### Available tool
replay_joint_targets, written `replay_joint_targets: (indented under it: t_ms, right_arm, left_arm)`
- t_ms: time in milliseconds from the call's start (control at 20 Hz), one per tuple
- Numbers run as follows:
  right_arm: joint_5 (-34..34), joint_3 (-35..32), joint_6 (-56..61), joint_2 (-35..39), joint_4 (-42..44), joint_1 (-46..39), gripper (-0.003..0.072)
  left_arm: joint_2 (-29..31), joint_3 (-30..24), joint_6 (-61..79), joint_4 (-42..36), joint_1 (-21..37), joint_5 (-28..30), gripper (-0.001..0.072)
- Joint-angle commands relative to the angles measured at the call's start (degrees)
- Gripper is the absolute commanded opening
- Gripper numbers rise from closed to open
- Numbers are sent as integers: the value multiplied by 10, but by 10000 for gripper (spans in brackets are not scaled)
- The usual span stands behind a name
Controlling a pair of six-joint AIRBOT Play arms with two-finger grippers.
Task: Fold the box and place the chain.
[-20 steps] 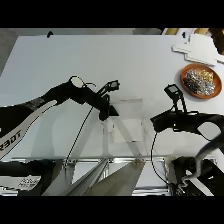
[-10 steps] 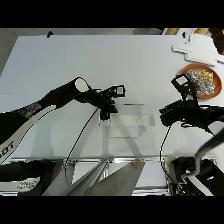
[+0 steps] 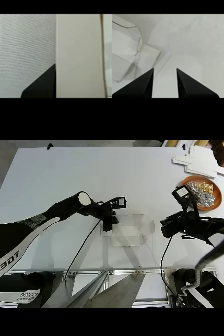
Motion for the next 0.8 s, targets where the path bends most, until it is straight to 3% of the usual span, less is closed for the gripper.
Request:
replay_joint_targets:
  t_ms: [0, 750]
  right_arm:
    - [0, 0, 0, 1, -1, 0, 320]
    - [-1, 0, 0, -9, -1, 0, 320]
  left_arm:
    - [-2, 0, 4, -21, -3, 19, 3]
    - [-7, 0, 50, -27, -14, 14, 6]
